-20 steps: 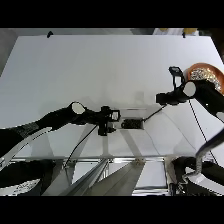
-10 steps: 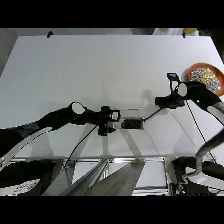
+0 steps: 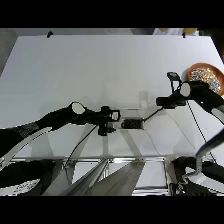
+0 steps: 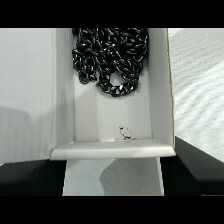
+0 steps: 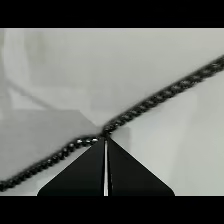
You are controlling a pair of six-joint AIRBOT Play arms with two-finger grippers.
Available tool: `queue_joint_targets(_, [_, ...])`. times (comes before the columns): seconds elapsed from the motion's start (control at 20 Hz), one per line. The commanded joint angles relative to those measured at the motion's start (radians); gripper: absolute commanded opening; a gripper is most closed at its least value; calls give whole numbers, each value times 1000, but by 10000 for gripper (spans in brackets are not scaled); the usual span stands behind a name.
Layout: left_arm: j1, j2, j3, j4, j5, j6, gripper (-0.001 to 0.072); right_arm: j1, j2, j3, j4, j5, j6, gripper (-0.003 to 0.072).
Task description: Fold the box and place the chain.
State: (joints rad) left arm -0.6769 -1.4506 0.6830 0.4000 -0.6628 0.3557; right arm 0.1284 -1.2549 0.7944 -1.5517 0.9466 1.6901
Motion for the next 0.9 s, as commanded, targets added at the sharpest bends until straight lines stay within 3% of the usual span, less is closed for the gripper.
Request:
queue_joint_targets(0.0, [0,1,0,0,0,0,206,1,90,1,0,22,-24,15])
queue_joint_targets(0.2, [0,1,0,0,0,0,206,12,132,1,0,40,-23,18])
queue_joint_targets(0.25, [0,1,0,0,0,0,206,12,130,0,-1,37,-23,69])
queue_joint_targets(0.3, [0,1,0,0,0,0,206,12,125,0,-9,32,-23,176])
queue_joint_targets(0.35, [0,1,0,0,0,0,206,11,119,-1,-21,27,-22,201])
queue_joint_targets(0.85, [0,1,0,0,0,0,206,12,-53,-6,-41,-6,-16,201])
